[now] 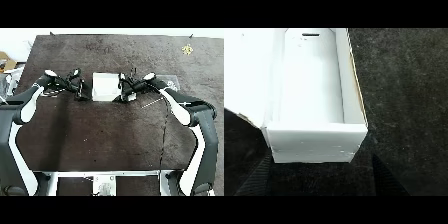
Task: Fold the box and place the chain.
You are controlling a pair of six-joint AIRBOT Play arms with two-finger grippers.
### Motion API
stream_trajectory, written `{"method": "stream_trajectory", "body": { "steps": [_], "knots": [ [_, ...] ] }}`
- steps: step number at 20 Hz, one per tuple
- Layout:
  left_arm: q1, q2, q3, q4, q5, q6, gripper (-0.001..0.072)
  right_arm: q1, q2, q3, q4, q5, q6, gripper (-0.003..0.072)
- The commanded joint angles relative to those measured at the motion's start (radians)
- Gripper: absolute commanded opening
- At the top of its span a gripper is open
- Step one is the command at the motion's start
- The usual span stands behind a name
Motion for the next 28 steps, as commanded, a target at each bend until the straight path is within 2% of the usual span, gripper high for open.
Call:
{"method": "stream_trajectory", "body": {
  "steps": [1,4,9,15,21,28],
  "knots": [
    [-0.001,-0.003,0.0,-0.008,-0.023,0.002,0.0714,0.001,-0.001,0.0,0.001,0.0,0.001,0.0325],
    [0.0,-0.002,0.004,-0.008,0.011,0.002,0.0715,0.001,-0.001,0.0,0.001,0.0,0.001,0.0325],
    [0.0,-0.002,0.048,-0.005,0.011,0.002,0.0716,0.001,-0.001,0.0,0.001,0.0,0.001,0.0325],
    [0.0,-0.003,0.059,0.068,0.037,-0.017,0.0716,0.001,-0.001,0.0,0.001,0.0,0.001,0.0325],
    [-0.003,-0.029,0.059,-0.024,0.002,-0.003,0.0716,0.001,-0.001,0.0,0.001,0.0,0.001,0.0324],
    [-0.029,-0.04,0.059,-0.016,-0.006,-0.006,0.0716,0.001,-0.001,0.0,0.001,0.0,0.001,0.0325]
  ]
}}
